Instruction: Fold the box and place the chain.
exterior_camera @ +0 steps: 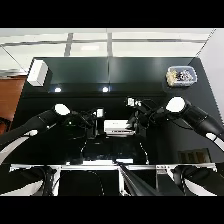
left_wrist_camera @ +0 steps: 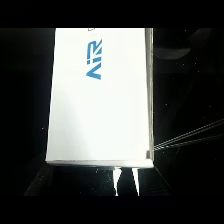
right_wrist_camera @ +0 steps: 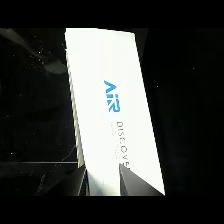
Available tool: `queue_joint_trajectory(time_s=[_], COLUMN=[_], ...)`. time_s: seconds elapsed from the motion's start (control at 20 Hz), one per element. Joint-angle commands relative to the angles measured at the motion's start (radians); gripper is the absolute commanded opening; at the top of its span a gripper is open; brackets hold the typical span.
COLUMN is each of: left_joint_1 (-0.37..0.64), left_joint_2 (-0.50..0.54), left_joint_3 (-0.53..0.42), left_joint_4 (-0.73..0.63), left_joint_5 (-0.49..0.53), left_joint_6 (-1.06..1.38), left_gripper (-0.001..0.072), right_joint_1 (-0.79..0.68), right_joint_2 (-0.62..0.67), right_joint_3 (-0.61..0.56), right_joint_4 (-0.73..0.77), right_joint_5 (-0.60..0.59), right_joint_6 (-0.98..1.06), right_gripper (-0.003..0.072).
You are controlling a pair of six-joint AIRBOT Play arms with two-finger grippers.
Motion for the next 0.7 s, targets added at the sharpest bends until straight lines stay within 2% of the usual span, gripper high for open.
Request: queue_joint_trajectory(time_s=[0.0, 0.3, 0.35, 0.4, 0.65], left_joint_1=[0.000, 0.000, 0.000, 0.000, 0.000], left_joint_2=[-0.001, -0.001, -0.001, -0.001, -0.001], left_joint_3=[0.001, 0.001, 0.001, 0.001, 0.001], left_joint_4=[0.000, 0.000, 0.000, 0.000, 0.000], left_joint_5=[0.001, 0.002, 0.002, 0.002, 0.002], left_joint_6=[0.000, -0.001, -0.001, -0.001, -0.001], left_gripper=[0.0345, 0.0345, 0.0345, 0.0345, 0.0345], right_joint_1=[0.004, 0.005, 0.005, 0.005, 0.005], right_joint_2=[0.000, 0.000, 0.000, 0.000, 0.000], right_joint_3=[0.000, 0.000, 0.000, 0.000, 0.000], right_joint_4=[0.002, 0.002, 0.002, 0.002, 0.002], right_joint_5=[0.002, 0.002, 0.002, 0.001, 0.003], right_joint_6=[0.001, 0.001, 0.001, 0.001, 0.005], right_gripper=[0.0213, 0.0215, 0.0230, 0.0298, 0.0296])
